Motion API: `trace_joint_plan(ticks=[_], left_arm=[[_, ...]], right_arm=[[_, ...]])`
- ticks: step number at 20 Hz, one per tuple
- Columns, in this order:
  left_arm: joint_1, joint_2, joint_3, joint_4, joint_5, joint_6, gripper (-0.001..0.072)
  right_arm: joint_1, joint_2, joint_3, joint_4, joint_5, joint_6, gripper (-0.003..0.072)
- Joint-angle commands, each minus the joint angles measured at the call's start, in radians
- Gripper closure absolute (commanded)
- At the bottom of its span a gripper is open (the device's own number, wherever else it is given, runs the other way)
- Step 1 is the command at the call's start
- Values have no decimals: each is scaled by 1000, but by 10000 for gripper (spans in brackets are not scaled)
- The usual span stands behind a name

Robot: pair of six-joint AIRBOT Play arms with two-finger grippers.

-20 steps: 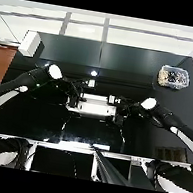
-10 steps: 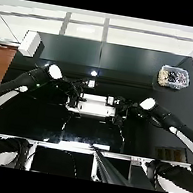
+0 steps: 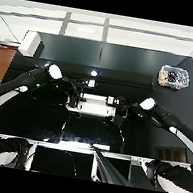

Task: Fold the box and place the chain.

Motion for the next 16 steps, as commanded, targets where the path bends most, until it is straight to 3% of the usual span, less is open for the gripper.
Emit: trace_joint_plan(ticks=[1,16], left_arm=[[0,-1,0,0,0,0,684],[0,-1,0,0,0,0,685]], right_arm=[[1,0,0,-1,-5,3,-34],[26,-2,3,3,-11,3,-34]])
